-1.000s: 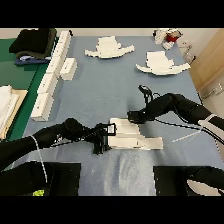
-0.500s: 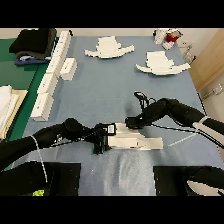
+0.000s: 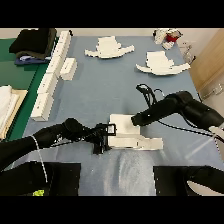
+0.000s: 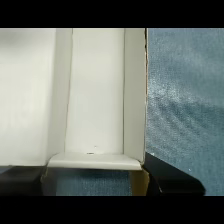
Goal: Fold the box.
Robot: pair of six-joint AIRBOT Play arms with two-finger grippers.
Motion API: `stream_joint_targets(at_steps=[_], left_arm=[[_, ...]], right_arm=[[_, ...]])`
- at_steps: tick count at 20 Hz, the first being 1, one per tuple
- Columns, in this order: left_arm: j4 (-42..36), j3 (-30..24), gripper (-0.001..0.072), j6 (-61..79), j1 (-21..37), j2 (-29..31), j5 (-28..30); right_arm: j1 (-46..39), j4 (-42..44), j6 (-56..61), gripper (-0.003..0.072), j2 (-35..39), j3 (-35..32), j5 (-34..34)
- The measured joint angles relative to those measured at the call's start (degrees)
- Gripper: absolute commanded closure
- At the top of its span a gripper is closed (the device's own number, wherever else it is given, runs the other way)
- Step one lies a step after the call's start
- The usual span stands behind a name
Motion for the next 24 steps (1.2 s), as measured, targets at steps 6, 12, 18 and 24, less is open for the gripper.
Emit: stream_joint_targets(at_steps=[6,12,18,24], left_arm=[[0.0,0.0,0.0113,0.0,0.0,0.0,0.0],[0.0,0.0,0.0113,-0.1,0.0,0.0,0.0],[0.0,0.0,0.0113,-0.1,0.0,0.0,0.0],[0.0,0.0,0.0113,-0.1,0.0,0.0,0.0]], right_arm=[[0.0,-7.8,-9.0,0.0686,10.3,-1.2,-10.8],[-0.3,-7.0,-18.3,0.0686,15.5,-4.6,-12.9],[0.0,-2.2,-33.9,0.0012,15.4,-7.3,-14.7],[1.0,-0.9,-45.7,0.0009,12.5,-9.8,-10.5]])
